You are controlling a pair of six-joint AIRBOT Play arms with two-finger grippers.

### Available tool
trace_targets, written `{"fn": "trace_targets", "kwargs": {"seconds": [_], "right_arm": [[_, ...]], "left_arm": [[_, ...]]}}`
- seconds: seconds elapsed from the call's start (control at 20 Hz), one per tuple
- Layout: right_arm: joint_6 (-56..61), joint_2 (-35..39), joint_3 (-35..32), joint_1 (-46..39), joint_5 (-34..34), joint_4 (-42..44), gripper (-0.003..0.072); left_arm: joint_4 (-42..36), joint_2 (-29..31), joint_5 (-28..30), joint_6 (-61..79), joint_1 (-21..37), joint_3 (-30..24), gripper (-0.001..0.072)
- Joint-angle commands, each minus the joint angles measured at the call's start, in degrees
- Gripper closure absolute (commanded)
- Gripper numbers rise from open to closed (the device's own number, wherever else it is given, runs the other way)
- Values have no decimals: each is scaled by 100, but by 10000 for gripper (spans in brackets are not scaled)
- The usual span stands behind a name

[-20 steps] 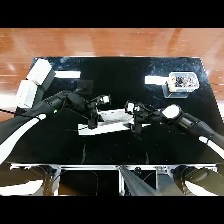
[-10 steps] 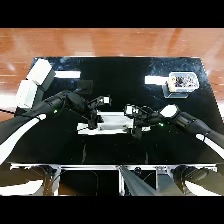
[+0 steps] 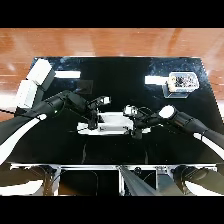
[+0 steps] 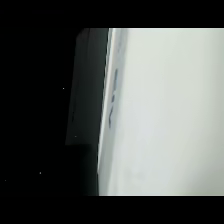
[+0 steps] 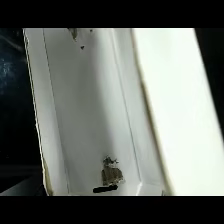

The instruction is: Fold the box and place the chain.

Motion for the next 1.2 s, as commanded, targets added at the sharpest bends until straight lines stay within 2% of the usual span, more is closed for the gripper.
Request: {"fn": "trace_targets", "kwargs": {"seconds": [0.0, 1.15], "right_arm": [[92, -107, -2, 55, -227, -74, -33], [57, -289, -2, 267, -498, -162, -23]], "left_arm": [[0, 2, -7, 0, 2, 7, 695], [0, 2, -7, 0, 2, 4, 695]]}}
